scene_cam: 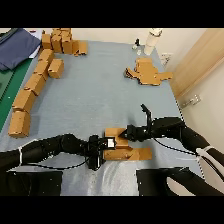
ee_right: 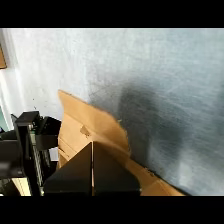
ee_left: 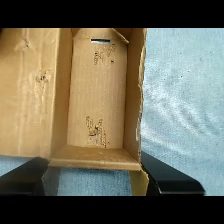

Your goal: Fold the box.

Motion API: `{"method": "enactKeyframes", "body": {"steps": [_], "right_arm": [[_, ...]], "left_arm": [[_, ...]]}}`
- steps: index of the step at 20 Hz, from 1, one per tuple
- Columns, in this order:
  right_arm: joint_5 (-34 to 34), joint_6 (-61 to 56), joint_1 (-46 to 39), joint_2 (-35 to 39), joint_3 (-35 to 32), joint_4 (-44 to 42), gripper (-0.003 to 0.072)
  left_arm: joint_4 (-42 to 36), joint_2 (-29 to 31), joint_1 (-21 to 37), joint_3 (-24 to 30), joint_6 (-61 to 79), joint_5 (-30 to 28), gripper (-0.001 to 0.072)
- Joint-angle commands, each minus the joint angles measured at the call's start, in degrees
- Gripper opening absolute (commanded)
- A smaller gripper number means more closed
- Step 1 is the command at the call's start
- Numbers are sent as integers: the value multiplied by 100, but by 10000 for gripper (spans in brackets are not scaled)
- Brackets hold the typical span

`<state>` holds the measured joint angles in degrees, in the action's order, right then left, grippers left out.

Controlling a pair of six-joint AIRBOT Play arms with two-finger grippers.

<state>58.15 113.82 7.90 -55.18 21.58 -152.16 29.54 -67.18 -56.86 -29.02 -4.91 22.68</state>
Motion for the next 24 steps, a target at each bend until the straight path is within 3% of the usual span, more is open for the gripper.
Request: {"method": "enactKeyframes", "body": {"steps": [1,6,9,12,15,18,19,20,21,23,24], "right_arm": [[184,741,-157,-466,-107,-391,-2],[262,1202,-328,-614,-83,-581,-2],[874,1375,-743,-240,87,-542,0],[1519,1292,-999,817,208,-118,1],[1679,501,-953,2284,208,1294,1],[2367,404,-651,3412,208,2334,6],[2529,404,-509,3628,205,2673,103],[2647,407,-367,3790,203,3080,345],[2739,420,-234,3856,203,3482,455],[2804,560,133,3766,203,4216,594],[2800,793,343,3639,203,4553,595]], "left_arm": [[0,2,4,4,2,-2,451],[0,2,7,4,0,-4,451],[0,2,4,4,0,-2,451],[0,4,7,4,0,-11,451],[2,2,7,4,0,57,451],[0,2,7,4,0,26,451],[0,4,7,4,2,44,451],[0,4,7,4,2,37,451],[0,4,7,4,0,35,451],[0,4,7,4,0,35,451],[2,4,7,4,0,37,451]]}}
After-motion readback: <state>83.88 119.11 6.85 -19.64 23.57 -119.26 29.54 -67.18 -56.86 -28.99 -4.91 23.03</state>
